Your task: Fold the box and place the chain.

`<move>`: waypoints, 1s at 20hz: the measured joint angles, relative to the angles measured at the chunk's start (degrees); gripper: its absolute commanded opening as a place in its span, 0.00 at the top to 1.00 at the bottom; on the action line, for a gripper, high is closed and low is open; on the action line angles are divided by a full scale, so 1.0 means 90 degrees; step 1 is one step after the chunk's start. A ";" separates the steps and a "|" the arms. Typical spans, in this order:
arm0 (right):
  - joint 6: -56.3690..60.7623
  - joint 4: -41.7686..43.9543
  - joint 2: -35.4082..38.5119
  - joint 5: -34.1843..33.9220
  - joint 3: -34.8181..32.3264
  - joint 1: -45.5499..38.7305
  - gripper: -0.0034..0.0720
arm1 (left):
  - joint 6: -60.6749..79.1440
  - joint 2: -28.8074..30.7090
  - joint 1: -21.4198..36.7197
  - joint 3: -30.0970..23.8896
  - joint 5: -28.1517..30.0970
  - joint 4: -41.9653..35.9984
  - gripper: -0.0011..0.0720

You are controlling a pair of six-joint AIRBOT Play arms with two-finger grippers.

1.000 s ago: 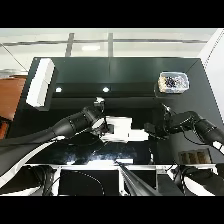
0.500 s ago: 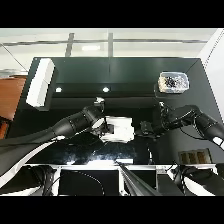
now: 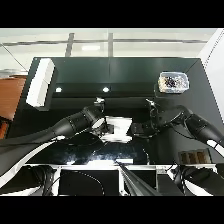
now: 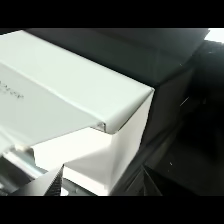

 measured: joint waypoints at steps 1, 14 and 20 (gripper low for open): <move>0.0240 -0.0143 -0.0002 0.0175 0.0007 0.0160 0.26 | 0.0000 0.0000 0.0000 0.0002 -0.0005 0.0000 0.95; 0.2225 -0.1525 -0.0160 0.1129 0.0170 0.1144 0.47 | -0.0007 0.0000 0.0000 0.0002 -0.0010 0.0041 0.95; 0.3298 -0.2773 -0.0498 0.0838 0.0782 0.1681 0.47 | -0.0005 0.0000 0.0000 0.0000 -0.0010 0.0061 0.95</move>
